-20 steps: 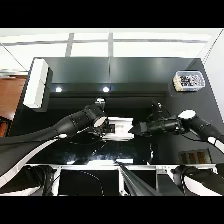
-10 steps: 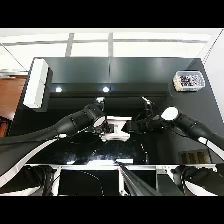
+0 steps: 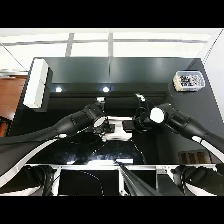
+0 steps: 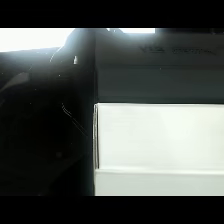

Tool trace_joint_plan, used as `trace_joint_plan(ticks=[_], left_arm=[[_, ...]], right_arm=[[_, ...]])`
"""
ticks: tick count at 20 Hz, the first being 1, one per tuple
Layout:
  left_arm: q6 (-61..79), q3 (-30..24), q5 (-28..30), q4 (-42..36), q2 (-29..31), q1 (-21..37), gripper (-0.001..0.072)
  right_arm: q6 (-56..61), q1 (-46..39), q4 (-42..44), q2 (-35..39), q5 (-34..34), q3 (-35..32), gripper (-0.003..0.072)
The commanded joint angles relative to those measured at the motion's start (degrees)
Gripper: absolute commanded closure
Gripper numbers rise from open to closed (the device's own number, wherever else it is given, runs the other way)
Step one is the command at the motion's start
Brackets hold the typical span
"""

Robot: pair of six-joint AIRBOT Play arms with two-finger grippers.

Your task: Fold the box and place the chain.

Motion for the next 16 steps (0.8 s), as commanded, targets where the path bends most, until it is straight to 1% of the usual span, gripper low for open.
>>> trace_joint_plan(ticks=[1, 2, 3, 4, 7, 11, 16], left_arm=[[0.0, 0.0, -0.2, 0.0, 0.0, 0.0, 0.0681], [0.0, 0.0, -0.2, 0.0, 0.0, 0.0, 0.0681], [0.0, 0.0, -0.2, 0.0, 0.0, 0.0, 0.0681], [0.0, 0.0, -0.2, 0.0, 0.0, 0.0, 0.0681], [0.0, 0.0, -0.2, 0.0, 0.0, 0.0, 0.0681], [0.0, 0.0, -0.2, 0.0, 0.0, 0.0, 0.0681], [0.0, 0.0, -0.2, 0.0, 0.0, 0.0, 0.0681]], right_arm=[[8.5, 2.7, -9.2, -2.1, 6.0, 4.2, 0.0332], [10.6, 3.7, -10.1, -2.5, 5.9, 4.8, 0.0333], [12.5, 4.5, -11.3, -3.0, 6.0, 5.2, 0.0372], [13.4, 5.2, -11.9, -3.5, 6.1, 5.6, 0.0450], [15.8, 6.6, -11.9, -5.5, 6.8, 7.0, 0.0450], [18.4, 7.4, -13.9, -8.4, 10.7, 8.9, 0.0450], [20.9, 7.4, -14.8, -8.8, 11.3, 8.9, 0.0452]])
